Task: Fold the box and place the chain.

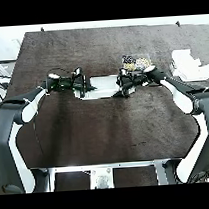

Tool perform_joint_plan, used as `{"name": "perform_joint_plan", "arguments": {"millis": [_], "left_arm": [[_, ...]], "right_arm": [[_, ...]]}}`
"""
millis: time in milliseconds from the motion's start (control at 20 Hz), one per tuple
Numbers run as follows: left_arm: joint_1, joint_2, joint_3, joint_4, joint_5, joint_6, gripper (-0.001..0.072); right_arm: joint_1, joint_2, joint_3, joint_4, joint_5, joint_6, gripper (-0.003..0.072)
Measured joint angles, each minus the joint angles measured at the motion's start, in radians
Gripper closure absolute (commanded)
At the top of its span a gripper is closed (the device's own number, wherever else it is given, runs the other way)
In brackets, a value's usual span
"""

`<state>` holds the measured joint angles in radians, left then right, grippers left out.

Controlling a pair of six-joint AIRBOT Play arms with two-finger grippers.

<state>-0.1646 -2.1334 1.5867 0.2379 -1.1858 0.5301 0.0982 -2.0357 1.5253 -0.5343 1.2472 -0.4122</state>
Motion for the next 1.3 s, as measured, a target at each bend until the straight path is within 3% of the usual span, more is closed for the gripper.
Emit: {"name": "perform_joint_plan", "arguments": {"millis": [1300], "left_arm": [[0.000, 0.000, 0.000, 0.000, 0.000, 0.000, 0.0687]], "right_arm": [[-0.001, -0.024, 0.012, 0.027, 0.024, 0.017, 0.0109]]}}
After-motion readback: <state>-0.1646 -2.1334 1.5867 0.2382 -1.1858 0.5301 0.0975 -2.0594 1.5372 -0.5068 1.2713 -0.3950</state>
